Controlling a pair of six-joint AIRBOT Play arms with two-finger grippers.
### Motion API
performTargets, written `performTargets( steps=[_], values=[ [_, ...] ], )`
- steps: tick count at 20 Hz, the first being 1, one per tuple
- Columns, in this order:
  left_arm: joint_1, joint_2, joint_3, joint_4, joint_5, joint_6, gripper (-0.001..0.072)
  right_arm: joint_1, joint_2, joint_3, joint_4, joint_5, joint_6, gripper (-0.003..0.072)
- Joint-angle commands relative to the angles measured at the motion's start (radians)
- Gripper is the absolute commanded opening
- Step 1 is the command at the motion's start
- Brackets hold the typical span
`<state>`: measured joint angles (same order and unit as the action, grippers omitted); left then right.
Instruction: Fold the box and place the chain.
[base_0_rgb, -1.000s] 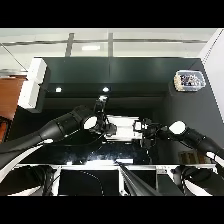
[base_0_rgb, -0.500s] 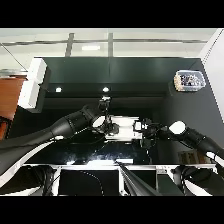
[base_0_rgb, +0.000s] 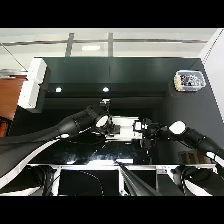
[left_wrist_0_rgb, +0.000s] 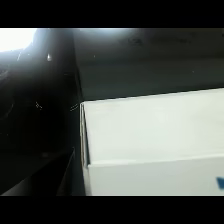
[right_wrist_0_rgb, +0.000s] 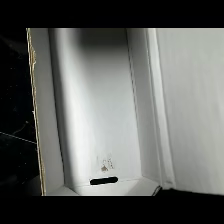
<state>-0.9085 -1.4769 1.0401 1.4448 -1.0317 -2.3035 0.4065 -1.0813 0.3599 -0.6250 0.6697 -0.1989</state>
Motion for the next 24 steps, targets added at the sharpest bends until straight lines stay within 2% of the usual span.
performTargets(
  steps=[1,4,5,6,13,16,24],
  values=[
    [0.000,-0.007,0.005,-0.006,0.002,-0.017,0.0354,0.001,0.000,-0.001,0.000,0.000,0.000,0.0257],
    [0.000,-0.007,0.005,-0.008,0.002,-0.025,0.0348,0.001,0.000,-0.001,0.000,0.000,0.000,0.0257],
    [0.000,-0.007,0.005,-0.010,0.002,-0.029,0.0294,0.001,0.000,-0.001,0.000,0.000,0.000,0.0258],
    [0.000,-0.007,0.006,-0.014,0.003,-0.033,0.0277,0.001,0.000,-0.001,0.000,0.000,0.000,0.0257],
    [-0.001,-0.008,0.019,0.002,-0.009,-0.063,0.0277,0.001,0.000,-0.001,0.000,0.000,0.000,0.0257],
    [-0.001,-0.008,0.023,0.037,-0.062,-0.083,0.0277,0.001,0.000,-0.001,0.000,0.000,0.000,0.0257],
    [-0.007,-0.022,0.031,0.039,-0.051,-0.087,0.0277,0.001,0.000,-0.001,0.000,0.000,0.000,0.0257]
  ],
)
